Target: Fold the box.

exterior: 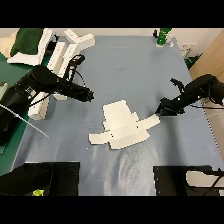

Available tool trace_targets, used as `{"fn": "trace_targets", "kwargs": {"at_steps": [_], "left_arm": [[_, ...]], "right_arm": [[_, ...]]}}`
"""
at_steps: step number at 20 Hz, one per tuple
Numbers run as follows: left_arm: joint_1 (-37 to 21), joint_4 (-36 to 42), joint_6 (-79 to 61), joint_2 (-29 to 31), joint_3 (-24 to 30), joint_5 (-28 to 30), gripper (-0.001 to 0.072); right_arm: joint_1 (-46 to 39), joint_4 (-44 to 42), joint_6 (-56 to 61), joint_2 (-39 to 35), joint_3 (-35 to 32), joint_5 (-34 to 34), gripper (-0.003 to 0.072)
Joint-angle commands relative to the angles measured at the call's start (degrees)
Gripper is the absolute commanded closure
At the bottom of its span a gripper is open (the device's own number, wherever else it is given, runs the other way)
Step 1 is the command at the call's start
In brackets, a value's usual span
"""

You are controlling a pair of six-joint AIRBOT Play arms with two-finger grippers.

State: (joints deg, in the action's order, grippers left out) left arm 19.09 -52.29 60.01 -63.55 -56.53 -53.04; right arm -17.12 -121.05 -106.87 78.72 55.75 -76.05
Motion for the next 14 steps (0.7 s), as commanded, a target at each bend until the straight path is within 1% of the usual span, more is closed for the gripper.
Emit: {"fn": "trace_targets", "kwargs": {"at_steps": [1,2,4,8,12,14], "left_arm": [[0.00,-0.02,0.00,-0.04,-0.07,0.02,0.0696],[0.00,-0.02,0.00,-0.04,-0.07,0.02,0.0696],[0.00,-0.02,0.00,-0.04,-0.07,0.02,0.0696],[-0.02,-0.02,-0.02,-0.04,-0.07,0.02,0.0696],[0.00,-0.02,0.00,-0.04,-0.07,0.02,0.0696],[0.00,-0.02,0.00,-0.04,-0.07,0.02,0.0696]], "right_arm": [[-0.04,5.09,-1.73,5.40,4.22,-2.47,0.0320],[-0.04,5.29,-3.02,5.92,4.20,-2.78,0.0321],[0.00,3.06,-6.40,7.32,4.15,-4.22,0.0383],[0.42,-7.56,-11.63,10.47,4.02,-8.63,0.0383],[3.76,-8.11,-11.78,11.34,3.91,-10.84,0.0383],[5.46,-7.98,-11.72,11.32,3.91,-11.28,0.0404]]}}
